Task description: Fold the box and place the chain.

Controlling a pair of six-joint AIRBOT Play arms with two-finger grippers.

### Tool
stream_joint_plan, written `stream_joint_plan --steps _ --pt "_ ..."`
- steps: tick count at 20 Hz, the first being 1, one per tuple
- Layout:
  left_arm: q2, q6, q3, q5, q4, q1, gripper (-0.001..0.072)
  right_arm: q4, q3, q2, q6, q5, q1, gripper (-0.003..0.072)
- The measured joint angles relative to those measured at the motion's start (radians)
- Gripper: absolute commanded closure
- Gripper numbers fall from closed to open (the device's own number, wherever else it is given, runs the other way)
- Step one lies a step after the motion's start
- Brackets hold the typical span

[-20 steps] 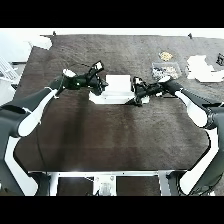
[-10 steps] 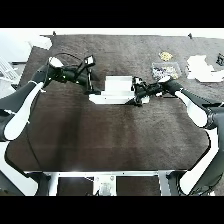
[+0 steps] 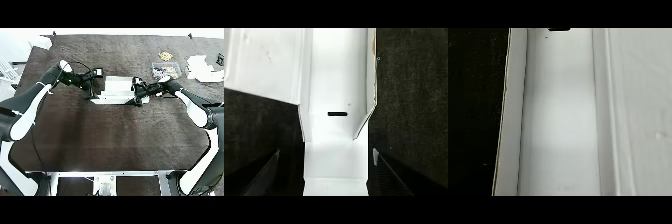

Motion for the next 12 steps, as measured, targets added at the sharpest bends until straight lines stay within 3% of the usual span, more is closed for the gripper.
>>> stream_joint_plan --steps 9,12 --pt "-0.062 0.034 0.0 0.014 -0.046 -0.002 0.0032 0.0 0.0 0.0 0.0 0.0 0.0 0.0116" --pt "-0.076 0.048 0.0 0.017 -0.08 -0.003 0.0083 0.0 0.0 0.0 0.0 0.0 0.0 0.0115"
